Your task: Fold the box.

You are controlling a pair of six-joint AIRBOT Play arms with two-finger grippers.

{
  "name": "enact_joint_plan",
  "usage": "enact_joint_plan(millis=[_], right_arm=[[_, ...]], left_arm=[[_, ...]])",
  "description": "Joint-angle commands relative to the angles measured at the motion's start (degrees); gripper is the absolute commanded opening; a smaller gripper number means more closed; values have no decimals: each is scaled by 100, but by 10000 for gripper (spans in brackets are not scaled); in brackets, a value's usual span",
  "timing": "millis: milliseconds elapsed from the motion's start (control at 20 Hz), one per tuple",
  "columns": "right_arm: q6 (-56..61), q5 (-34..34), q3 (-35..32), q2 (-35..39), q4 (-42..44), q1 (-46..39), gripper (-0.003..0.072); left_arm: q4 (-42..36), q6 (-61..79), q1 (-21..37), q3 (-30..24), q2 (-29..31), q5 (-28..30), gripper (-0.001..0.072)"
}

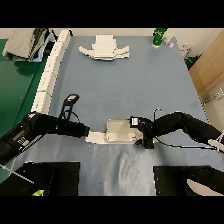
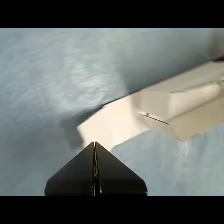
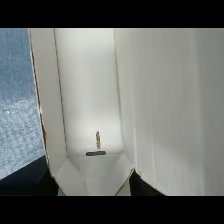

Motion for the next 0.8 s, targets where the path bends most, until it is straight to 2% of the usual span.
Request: enact_joint_plan(millis=[0, 150, 250, 450, 600, 750], right_arm=[[0, 0, -2, -4, 0, 4, 562], [0, 0, -2, -4, 0, 4, 562], [0, 0, -2, -4, 0, 4, 562], [0, 0, -2, -4, 0, 4, 562], [0, 0, -2, -4, 0, 4, 562], [0, 0, -2, -4, 0, 4, 562]], left_arm=[[264, -944, 837, -85, 44, -586, 11], [186, -927, 1429, -289, -52, -584, 11], [-363, -588, 1434, -450, -232, -450, 11], [-1650, 133, 925, -782, -728, 527, 11], [-2173, 315, 402, -785, -1058, 1152, 11], [-2457, 328, -87, -785, -1263, 1392, 11]])
